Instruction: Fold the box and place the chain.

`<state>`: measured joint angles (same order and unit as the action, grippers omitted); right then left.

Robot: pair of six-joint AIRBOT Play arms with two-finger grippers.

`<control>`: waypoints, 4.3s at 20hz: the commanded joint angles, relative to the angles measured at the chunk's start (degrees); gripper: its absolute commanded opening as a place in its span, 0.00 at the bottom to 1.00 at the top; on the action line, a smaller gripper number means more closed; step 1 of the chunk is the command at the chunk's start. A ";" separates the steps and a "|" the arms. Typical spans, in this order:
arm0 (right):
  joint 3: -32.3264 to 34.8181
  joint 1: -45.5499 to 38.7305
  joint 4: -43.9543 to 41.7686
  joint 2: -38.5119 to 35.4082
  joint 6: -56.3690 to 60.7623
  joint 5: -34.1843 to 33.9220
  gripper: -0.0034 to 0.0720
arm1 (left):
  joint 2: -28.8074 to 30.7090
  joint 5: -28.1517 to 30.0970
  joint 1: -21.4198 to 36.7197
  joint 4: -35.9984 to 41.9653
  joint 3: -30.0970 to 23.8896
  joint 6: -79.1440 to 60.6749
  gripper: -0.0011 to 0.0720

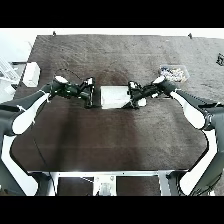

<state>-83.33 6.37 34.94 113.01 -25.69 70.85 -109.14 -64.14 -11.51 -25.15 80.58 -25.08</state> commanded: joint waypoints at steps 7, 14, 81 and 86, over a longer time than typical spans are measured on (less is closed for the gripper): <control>0.00 0.02 0.07 -0.04 -0.04 0.17 0.83 | -3.67 1.77 -0.24 1.60 1.86 1.25 1.00; 0.00 0.02 0.07 -0.04 -0.04 0.17 0.83 | -7.10 1.36 -0.24 3.54 5.55 2.56 1.00; -0.24 -7.06 5.01 -5.84 7.28 0.83 0.90 | -8.15 5.53 -2.29 4.57 5.55 -1.97 0.74; -0.24 -10.16 7.43 -8.22 11.08 4.81 0.90 | -8.15 5.07 -2.29 4.57 5.55 -1.97 0.74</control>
<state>-83.50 -2.13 41.52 106.39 -17.06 72.99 -117.30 -57.82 -13.76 -20.32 86.17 -26.87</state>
